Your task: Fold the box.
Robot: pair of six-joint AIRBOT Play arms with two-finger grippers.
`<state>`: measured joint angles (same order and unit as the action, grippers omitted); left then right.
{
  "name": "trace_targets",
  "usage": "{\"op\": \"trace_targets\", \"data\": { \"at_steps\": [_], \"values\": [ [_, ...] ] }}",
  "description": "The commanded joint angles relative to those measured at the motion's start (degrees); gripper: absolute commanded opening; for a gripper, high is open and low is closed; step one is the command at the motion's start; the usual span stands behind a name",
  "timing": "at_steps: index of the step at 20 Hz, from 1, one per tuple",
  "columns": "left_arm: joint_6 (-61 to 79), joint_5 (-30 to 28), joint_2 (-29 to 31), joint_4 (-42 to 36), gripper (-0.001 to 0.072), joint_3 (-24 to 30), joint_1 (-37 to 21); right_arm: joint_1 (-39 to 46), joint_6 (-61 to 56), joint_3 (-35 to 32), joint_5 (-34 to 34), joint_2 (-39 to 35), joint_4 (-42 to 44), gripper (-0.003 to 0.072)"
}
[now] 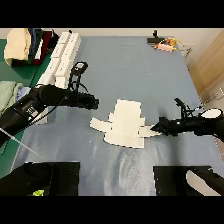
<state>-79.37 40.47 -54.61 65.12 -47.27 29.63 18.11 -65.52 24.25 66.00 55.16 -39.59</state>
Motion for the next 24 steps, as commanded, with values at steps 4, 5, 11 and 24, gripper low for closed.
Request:
{"op": "trace_targets", "data": {
  "at_steps": [4, 5, 11, 24],
  "values": [
    [4.3, 8.6, -0.1, -12.1, 0.0281, 0.0, -11.2, -13.0, 7.1, 0.2, -10.3, 0.3, 0.1, 0.0005],
    [6.1, 12.2, -0.2, -15.2, 0.0283, 0.0, -13.7, -14.9, 7.1, 0.6, -11.8, 0.3, -0.3, 0.0005],
    [11.6, 21.0, -5.3, -21.5, 0.0428, 1.2, -20.8, -16.8, 8.5, 2.6, -12.9, 0.3, -2.1, 0.0005],
    [30.2, 17.9, -28.4, -38.3, 0.0427, 1.2, -20.7, -16.8, 9.1, 2.6, -10.7, 0.2, -1.7, 0.0005]
  ]
}}
